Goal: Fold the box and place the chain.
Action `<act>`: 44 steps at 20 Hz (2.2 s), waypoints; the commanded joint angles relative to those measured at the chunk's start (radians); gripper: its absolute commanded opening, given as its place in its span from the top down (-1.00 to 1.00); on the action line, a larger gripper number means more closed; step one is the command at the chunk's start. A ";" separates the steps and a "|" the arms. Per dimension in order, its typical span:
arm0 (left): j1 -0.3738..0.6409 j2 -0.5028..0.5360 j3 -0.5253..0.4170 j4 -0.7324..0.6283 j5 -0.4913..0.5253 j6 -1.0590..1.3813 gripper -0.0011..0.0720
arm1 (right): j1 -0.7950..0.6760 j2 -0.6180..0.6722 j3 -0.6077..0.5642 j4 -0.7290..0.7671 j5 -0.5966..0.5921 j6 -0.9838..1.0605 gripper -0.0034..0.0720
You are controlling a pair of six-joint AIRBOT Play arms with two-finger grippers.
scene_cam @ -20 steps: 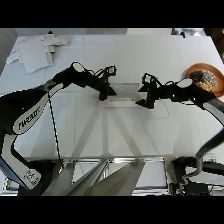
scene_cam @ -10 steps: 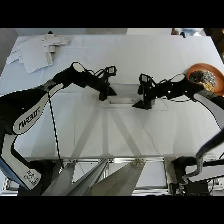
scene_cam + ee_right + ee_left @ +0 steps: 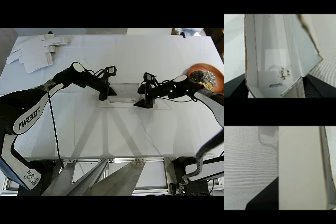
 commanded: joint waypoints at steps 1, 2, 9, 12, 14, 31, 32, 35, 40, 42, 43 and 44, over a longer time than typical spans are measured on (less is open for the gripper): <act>0.000 0.000 0.000 0.000 0.001 0.001 0.95 | -0.003 -0.003 0.000 0.005 -0.014 -0.021 -0.93; 0.000 0.000 0.000 0.000 0.001 0.001 0.95 | 0.003 -0.004 0.000 0.005 -0.014 -0.031 -0.93; 0.000 0.000 0.000 0.000 0.001 0.001 0.95 | 0.029 -0.032 0.002 0.005 -0.030 -0.028 -0.93; 0.000 0.000 0.000 0.000 0.001 0.001 0.95 | 0.029 -0.032 0.002 0.004 -0.026 -0.030 -0.93; 0.000 0.000 0.000 0.000 0.001 0.001 0.95 | 0.029 -0.032 0.002 0.002 -0.020 -0.038 -0.93; 0.000 0.000 0.000 0.000 0.001 0.001 0.95 | 0.020 -0.031 0.002 0.056 0.011 -0.093 -0.93; 0.000 0.000 0.000 0.000 0.001 0.001 0.95 | 0.020 -0.031 0.002 0.039 -0.003 -0.093 -0.93; 0.000 0.000 0.000 0.000 0.001 0.001 0.95 | 0.020 -0.031 0.002 0.003 -0.006 -0.092 -0.93; 0.000 0.000 0.000 0.000 0.001 0.001 0.95 | 0.020 -0.031 0.002 0.004 -0.006 -0.092 -0.93; 0.000 0.000 0.000 0.000 0.001 0.001 0.95 | 0.020 -0.031 0.002 0.004 -0.006 -0.092 -0.93; 0.000 0.000 0.000 0.000 0.001 0.001 0.95 | 0.020 -0.031 0.003 0.004 -0.006 -0.092 -0.93; 0.000 0.000 0.000 0.000 0.001 0.001 0.95 | 0.020 -0.031 0.003 0.004 -0.006 -0.092 -0.93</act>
